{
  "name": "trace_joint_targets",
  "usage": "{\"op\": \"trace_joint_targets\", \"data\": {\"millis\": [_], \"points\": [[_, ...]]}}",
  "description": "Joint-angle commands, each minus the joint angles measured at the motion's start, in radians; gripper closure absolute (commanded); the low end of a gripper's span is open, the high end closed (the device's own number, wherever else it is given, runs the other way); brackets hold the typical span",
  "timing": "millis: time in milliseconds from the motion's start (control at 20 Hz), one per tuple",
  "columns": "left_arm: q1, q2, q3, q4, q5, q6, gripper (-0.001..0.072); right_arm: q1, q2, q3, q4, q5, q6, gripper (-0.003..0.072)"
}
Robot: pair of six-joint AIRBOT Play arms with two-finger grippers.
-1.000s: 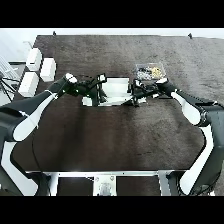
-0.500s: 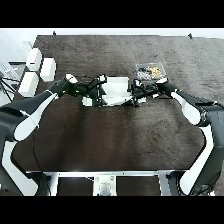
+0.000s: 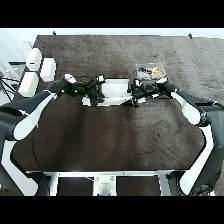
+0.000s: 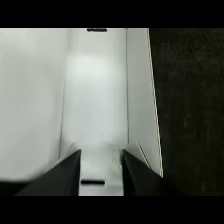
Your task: Fold the box and place the chain.
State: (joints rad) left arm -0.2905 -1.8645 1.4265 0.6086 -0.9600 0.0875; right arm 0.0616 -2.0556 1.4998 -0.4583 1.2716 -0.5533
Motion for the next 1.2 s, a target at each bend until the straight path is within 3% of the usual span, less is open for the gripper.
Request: {"op": "trace_joint_targets", "data": {"millis": [0, 50, 100, 150, 400, 750, 1000, 1150], "points": [[0.050, 0.007, 0.001, -0.003, -0.055, -0.004, 0.0480, 0.000, 0.000, 0.000, -0.002, 0.001, -0.001, 0.0191], [0.071, 0.007, 0.001, -0.003, -0.091, -0.009, 0.0481, 0.000, 0.000, 0.000, -0.002, 0.001, -0.001, 0.0192], [0.087, 0.007, 0.001, -0.003, -0.124, -0.012, 0.0544, 0.000, 0.000, 0.000, -0.002, 0.001, -0.001, 0.0192], [0.101, 0.007, 0.002, -0.003, -0.155, -0.017, 0.0680, 0.000, 0.000, 0.000, -0.002, 0.001, -0.001, 0.0192], [0.124, 0.040, 0.003, -0.014, -0.226, -0.099, 0.0689, 0.000, 0.000, 0.000, -0.002, 0.001, -0.001, 0.0192], [0.150, 0.229, -0.012, 0.016, -0.216, -0.327, 0.0690, 0.000, 0.000, 0.000, -0.002, 0.001, -0.001, 0.0191], [0.213, 0.291, -0.045, 0.013, -0.090, -0.662, 0.0690, 0.000, 0.000, 0.000, -0.002, 0.002, -0.001, 0.0192], [0.230, 0.296, -0.072, 0.013, -0.075, -0.785, 0.0690, 0.000, 0.000, 0.000, -0.002, 0.001, -0.001, 0.0192]]}}
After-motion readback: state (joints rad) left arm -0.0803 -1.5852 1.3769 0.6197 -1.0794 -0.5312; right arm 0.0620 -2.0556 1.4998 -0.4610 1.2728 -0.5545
